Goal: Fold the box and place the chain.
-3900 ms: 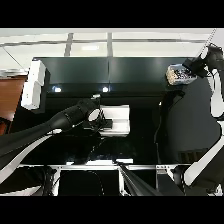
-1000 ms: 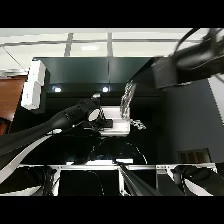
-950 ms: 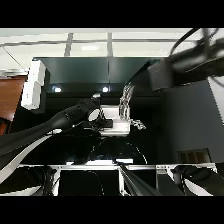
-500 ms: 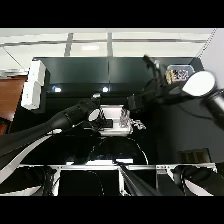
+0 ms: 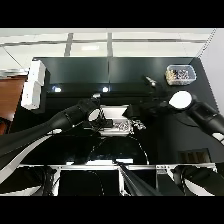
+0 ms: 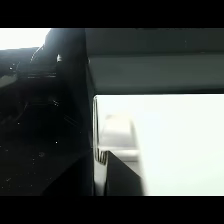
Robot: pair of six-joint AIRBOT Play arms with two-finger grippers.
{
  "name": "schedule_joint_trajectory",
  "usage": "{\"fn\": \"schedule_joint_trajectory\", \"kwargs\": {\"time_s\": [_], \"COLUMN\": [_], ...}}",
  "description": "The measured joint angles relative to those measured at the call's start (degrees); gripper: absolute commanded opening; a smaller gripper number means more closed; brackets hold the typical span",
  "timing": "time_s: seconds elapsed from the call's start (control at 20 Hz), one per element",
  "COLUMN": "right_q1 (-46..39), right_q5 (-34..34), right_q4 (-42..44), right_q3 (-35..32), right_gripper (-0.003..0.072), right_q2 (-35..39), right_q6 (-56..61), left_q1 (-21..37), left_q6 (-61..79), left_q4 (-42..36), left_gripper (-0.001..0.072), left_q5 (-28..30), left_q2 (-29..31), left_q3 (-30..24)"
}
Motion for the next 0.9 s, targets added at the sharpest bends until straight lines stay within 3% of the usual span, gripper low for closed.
{"fn": "schedule_joint_trajectory", "kwargs": {"time_s": [0.25,0.3,0.5,0.7,0.9], "right_q1": [-9.5,-10.4,-9.0,-4.5,-3.8], "right_q5": [7.4,6.8,-3.0,-14.5,-17.3], "right_q4": [-12.3,-14.8,-16.3,-15.7,-8.4], "right_q3": [-4.4,-6.7,-16.2,-21.5,-22.7], "right_gripper": [0.0411,0.0720,0.0720,0.0720,0.0720], "right_q2": [8.7,10.0,12.1,12.0,9.0], "right_q6": [-5.9,-7.2,-17.3,-37.8,-58.9], "left_q1": [0.0,0.0,0.0,0.0,0.0], "left_q6": [0.0,0.0,-0.1,-0.1,-0.1], "left_q4": [0.0,0.0,0.0,0.0,0.0], "left_gripper": [0.0030,0.0030,0.0030,0.0030,0.0030], "left_q5": [0.0,0.0,0.0,0.0,0.0], "left_q2": [0.0,0.0,0.0,0.0,0.0], "left_q3": [0.0,0.0,0.0,0.0,0.0]}}
